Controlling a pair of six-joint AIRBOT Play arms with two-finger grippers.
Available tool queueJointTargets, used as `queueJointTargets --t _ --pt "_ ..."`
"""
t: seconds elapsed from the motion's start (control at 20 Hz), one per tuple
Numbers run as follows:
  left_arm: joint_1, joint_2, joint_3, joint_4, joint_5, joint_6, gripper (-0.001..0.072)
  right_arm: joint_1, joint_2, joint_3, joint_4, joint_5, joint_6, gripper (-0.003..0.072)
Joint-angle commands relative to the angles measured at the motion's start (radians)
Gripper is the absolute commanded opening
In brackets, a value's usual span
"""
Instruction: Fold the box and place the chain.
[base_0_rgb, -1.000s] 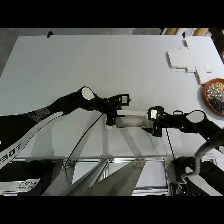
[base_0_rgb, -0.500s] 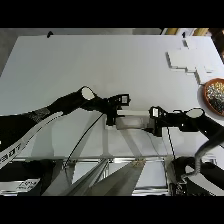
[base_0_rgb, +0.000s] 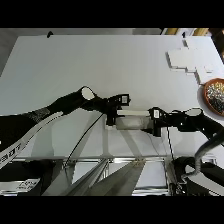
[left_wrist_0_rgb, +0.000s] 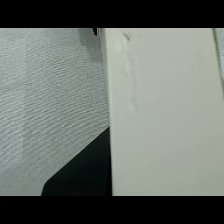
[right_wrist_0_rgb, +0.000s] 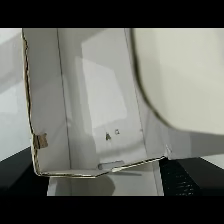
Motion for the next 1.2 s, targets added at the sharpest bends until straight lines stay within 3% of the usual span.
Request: queueJointTargets --t 0.0,0.75,0.85,1.15 --pt "-0.001 0.0 0.0 0.0 0.0 0.0 0.0008 0.0 -0.009 0.001 0.025 0.002 -0.024 0.0655" --pt "-0.001 0.0 0.0 0.0 0.0 0.0 0.0008 0.0 -0.038 0.001 0.026 0.001 -0.032 0.0633" --pt "-0.001 0.0 0.0 0.0 0.0 0.0 0.0008 0.003 -0.038 0.001 0.026 0.001 -0.032 0.0592" --pt "-0.001 0.0 0.0 0.0 0.0 0.0 0.0008 0.015 -0.048 0.001 0.018 -0.006 -0.031 0.0565"
